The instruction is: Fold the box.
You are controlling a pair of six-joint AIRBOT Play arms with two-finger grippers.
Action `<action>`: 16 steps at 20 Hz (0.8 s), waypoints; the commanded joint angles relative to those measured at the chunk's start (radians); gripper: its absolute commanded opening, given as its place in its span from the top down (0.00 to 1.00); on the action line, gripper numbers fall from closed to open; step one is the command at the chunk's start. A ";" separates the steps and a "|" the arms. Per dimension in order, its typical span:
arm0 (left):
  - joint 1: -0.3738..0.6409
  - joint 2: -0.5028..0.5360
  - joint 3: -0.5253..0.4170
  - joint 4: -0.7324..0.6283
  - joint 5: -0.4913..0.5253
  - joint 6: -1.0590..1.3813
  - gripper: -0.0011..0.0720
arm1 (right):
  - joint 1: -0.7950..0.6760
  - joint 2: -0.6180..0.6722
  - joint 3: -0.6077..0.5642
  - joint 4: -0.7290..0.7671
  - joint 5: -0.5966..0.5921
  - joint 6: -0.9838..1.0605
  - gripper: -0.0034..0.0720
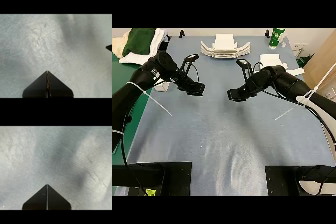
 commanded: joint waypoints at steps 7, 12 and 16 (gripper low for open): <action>-0.001 0.000 0.001 0.000 0.000 0.000 0.97 | 0.001 -0.001 0.001 0.059 0.002 0.024 0.95; -0.001 0.000 0.000 0.000 0.000 0.000 0.97 | -0.032 -0.002 0.023 -0.029 -0.009 0.264 0.61; -0.001 0.000 0.001 0.000 0.000 0.000 0.97 | -0.310 -0.027 0.223 -0.179 -0.090 0.350 0.44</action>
